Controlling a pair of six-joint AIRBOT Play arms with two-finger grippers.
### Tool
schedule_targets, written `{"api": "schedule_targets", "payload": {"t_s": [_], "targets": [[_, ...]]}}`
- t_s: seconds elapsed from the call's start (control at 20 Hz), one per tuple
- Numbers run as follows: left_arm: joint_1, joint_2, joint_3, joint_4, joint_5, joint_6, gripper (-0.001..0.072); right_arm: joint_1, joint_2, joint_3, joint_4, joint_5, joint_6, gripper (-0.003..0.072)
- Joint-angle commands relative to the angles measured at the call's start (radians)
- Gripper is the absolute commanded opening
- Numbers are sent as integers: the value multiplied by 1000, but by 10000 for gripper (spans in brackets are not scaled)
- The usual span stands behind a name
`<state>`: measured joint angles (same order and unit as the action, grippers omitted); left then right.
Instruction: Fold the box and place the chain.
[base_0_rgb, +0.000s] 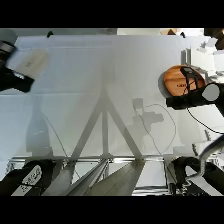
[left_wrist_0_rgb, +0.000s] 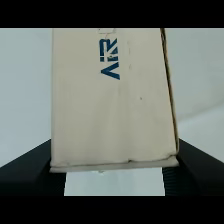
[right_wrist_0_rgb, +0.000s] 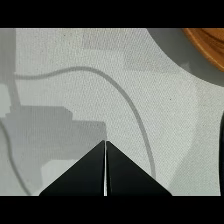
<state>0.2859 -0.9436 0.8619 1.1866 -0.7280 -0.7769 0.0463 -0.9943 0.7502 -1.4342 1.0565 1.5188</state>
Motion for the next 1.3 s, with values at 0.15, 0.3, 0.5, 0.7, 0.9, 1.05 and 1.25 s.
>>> {"api": "schedule_targets", "payload": {"t_s": [0.15,0.3,0.5,0.7,0.9,1.05,1.25], "targets": [[135,-53,-76,-507,132,239,4,-1,1,0,2,-2,0,11],[108,-124,-187,-506,214,272,5,-1,1,0,1,-2,0,11],[105,-245,-259,-506,224,344,5,-1,1,0,1,-2,0,11],[105,-332,-261,-505,236,351,7,-1,1,0,1,-2,0,11],[105,-375,-261,-487,247,352,7,-1,1,0,1,-2,0,11],[105,-377,-261,-462,258,351,35,-1,1,0,2,-2,0,11],[105,-377,-261,-452,255,351,607,-1,1,0,1,-2,0,11]]}}
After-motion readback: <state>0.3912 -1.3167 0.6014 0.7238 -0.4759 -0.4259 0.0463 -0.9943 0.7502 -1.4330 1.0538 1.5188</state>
